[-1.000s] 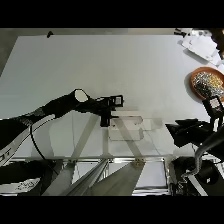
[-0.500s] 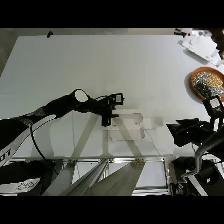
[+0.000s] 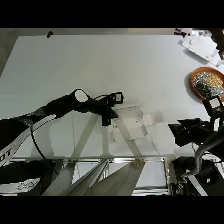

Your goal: Fold the box and place the chain.

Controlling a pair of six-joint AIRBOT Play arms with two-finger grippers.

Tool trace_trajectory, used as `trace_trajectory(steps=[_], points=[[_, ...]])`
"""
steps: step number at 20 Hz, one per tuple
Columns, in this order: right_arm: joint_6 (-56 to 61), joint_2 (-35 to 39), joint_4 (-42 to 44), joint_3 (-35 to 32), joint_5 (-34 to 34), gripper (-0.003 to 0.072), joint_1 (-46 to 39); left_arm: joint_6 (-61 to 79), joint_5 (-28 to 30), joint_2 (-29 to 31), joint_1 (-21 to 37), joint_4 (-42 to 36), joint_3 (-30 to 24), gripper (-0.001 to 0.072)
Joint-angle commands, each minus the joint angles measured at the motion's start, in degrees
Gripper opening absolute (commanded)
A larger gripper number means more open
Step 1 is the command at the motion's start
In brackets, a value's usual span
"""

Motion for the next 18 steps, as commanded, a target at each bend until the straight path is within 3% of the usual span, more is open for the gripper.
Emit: trace_trajectory(steps=[1, 2, 3, 4, 8, 18], points=[[0.0, 0.0, -3.1, 0.0, 1.6, 0.0456, 0.0, 0.0, -0.3, 0.0, 0.0, 0.0, 0.1, 0.015], [0.0, 0.0, -3.3, 0.0, 1.7, 0.0456, 0.0, 0.0, -0.1, 0.0, 0.0, 0.0, 0.1, 0.0127], [0.0, 0.0, -3.3, 0.0, 1.7, 0.0456, 0.0, 0.1, -0.2, 0.0, 0.0, 0.0, 0.1, 0.003], [0.0, 0.0, -3.3, 0.0, 1.7, 0.0456, 0.0, 0.2, -0.2, 0.0, 0.0, 0.4, 0.1, 0.0006], [0.0, 0.0, -3.3, 0.0, 1.6, 0.0455, 0.0, 1.6, -0.3, 0.0, -0.5, 5.4, 0.1, 0.0004], [0.0, 0.0, -3.3, 0.0, 1.4, 0.0456, 0.0, 1.5, -0.4, 0.0, -0.6, 5.5, 0.1, 0.0005]])
